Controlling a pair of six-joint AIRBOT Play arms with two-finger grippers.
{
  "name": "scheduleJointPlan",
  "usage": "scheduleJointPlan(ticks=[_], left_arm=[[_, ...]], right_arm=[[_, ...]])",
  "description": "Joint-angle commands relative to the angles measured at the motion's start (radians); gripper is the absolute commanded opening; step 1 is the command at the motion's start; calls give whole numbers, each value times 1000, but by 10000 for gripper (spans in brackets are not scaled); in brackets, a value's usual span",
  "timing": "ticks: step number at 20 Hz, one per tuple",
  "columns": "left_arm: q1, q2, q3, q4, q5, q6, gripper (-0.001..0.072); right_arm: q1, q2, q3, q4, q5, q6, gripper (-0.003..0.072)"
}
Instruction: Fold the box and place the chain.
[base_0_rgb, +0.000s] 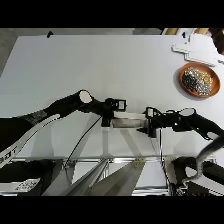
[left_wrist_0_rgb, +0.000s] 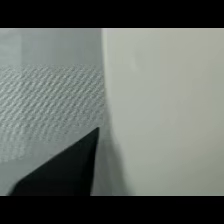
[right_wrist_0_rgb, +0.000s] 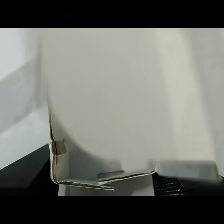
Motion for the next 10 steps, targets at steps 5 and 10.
scheduleJointPlan(ticks=[5, 10], left_arm=[[24, 108, 2, 80, -32, -65, 510], [52, 220, 2, 334, -122, -274, 508]], right_arm=[[-1, 0, 1, 5, -3, 1, 339], [-1, 0, 1, 5, -3, 1, 339]])
